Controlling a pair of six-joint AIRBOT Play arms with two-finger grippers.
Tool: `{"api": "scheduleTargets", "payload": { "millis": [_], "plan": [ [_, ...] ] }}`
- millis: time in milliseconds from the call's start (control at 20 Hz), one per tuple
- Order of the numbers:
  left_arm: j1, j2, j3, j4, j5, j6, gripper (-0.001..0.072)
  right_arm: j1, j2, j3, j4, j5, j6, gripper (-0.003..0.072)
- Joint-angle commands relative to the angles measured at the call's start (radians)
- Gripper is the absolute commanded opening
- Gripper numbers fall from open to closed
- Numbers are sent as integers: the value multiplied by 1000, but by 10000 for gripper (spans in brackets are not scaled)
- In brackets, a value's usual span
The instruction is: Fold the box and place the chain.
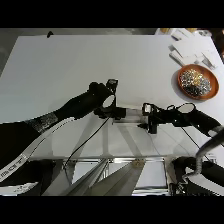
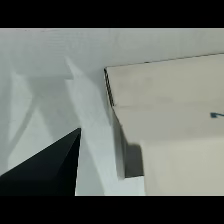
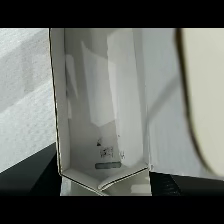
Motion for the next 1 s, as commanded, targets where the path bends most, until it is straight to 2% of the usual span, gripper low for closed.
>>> {"api": "scheduleTargets", "payload": {
  "millis": [0,50,200,250,350,450,500,550,600,650,800,850,950],
  "plan": [
    [10,-40,3,-39,-4,21,422,0,0,0,0,0,0,396],
    [10,-55,13,-44,-11,23,388,0,0,0,0,0,0,396],
    [10,-95,49,-47,-37,22,387,0,0,0,0,0,0,396],
    [10,-103,50,-55,-42,22,365,0,0,1,0,0,0,396],
    [10,-122,51,-74,-63,22,269,0,0,0,0,0,0,396],
    [10,-130,51,-82,-63,14,254,0,0,1,0,0,0,396],
    [10,-132,51,-81,-62,14,153,0,0,1,0,0,0,396],
    [10,-131,51,-81,-60,14,82,0,0,1,0,0,0,396],
    [10,-131,51,-82,-59,13,23,0,0,1,0,0,0,396],
    [10,-131,51,-82,-59,13,3,0,0,1,0,0,0,396],
    [10,-131,51,-81,-59,6,3,0,0,1,0,0,0,396],
    [10,-131,51,-81,-57,7,24,0,0,0,0,0,0,396],
    [12,-124,52,-82,-54,14,246,0,0,0,0,0,0,396]
  ]
}}
